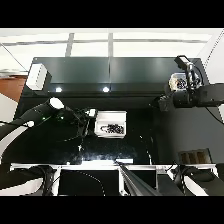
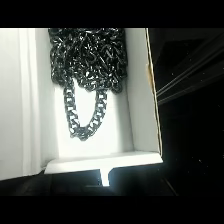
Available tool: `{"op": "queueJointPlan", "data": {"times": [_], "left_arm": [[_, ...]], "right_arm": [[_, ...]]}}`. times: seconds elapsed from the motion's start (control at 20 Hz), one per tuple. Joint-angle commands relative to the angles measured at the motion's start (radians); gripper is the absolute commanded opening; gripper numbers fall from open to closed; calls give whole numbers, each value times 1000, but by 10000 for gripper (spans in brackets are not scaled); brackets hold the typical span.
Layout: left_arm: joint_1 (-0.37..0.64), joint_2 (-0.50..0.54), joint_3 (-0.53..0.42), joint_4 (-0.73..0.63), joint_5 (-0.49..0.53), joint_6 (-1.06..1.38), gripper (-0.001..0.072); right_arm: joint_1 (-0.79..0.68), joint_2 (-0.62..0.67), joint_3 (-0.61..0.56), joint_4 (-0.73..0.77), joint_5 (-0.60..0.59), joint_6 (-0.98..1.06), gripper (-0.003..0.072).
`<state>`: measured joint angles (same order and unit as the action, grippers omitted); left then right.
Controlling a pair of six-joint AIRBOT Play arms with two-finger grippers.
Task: Fold the box and place the chain.
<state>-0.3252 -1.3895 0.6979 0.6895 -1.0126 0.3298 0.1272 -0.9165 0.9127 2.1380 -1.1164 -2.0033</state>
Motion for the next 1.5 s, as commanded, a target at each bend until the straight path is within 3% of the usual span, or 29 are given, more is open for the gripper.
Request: {"op": "queueJointPlan", "data": {"times": [0.0,0.3,0.35,0.55,0.7,0.9,1.35,1.45], "left_arm": [[-1,-1,0,6,0,-1,459],[-1,-1,0,6,0,-1,459],[-1,-1,0,6,0,-1,458],[-1,-1,0,6,0,-1,459],[-1,-1,0,6,1,-2,458],[-1,-1,0,6,1,-2,459],[-1,-2,0,6,-1,-30,459],[-1,-2,0,6,0,-30,459]], "right_arm": [[24,-9,-19,0,44,32,536],[216,-161,-20,11,304,161,581],[244,-197,-17,18,353,161,716],[325,-323,32,45,380,109,717],[378,-335,33,43,336,-89,717],[405,-335,33,42,171,-307,710],[422,-291,68,-48,-27,-362,710],[446,-291,66,-101,-17,-361,709]]}}
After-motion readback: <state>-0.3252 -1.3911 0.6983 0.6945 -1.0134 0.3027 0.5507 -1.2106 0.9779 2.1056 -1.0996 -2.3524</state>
